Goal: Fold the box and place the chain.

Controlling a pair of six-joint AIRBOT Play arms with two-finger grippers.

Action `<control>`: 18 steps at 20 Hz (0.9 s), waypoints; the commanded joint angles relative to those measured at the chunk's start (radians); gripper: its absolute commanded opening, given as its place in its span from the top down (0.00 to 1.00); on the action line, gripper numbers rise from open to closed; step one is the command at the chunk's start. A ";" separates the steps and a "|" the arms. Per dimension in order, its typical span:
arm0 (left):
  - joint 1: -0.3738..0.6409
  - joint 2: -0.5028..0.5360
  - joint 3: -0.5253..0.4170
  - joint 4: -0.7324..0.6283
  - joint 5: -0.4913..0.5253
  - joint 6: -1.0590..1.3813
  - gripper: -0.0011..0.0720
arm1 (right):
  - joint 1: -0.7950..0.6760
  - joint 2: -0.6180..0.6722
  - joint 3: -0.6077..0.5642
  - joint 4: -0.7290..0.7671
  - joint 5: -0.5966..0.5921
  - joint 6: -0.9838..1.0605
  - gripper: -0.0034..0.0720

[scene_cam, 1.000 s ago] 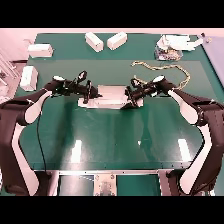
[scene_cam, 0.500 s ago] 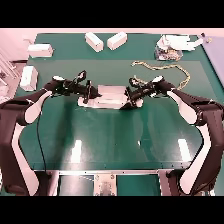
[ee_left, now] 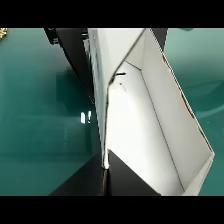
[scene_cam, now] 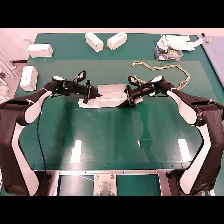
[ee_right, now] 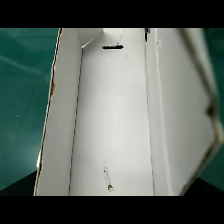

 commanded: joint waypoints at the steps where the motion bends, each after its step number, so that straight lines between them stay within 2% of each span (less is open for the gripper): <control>1: -0.001 0.000 0.001 0.002 -0.002 0.000 0.96 | 0.001 0.000 0.001 0.000 0.000 0.005 0.20; 15: -0.001 0.000 0.001 0.002 -0.001 0.000 0.96 | 0.001 0.000 0.000 0.012 0.005 0.002 0.21; 18: -0.001 0.000 0.001 0.002 -0.001 0.000 0.96 | 0.001 -0.010 -0.018 0.089 0.027 -0.069 0.21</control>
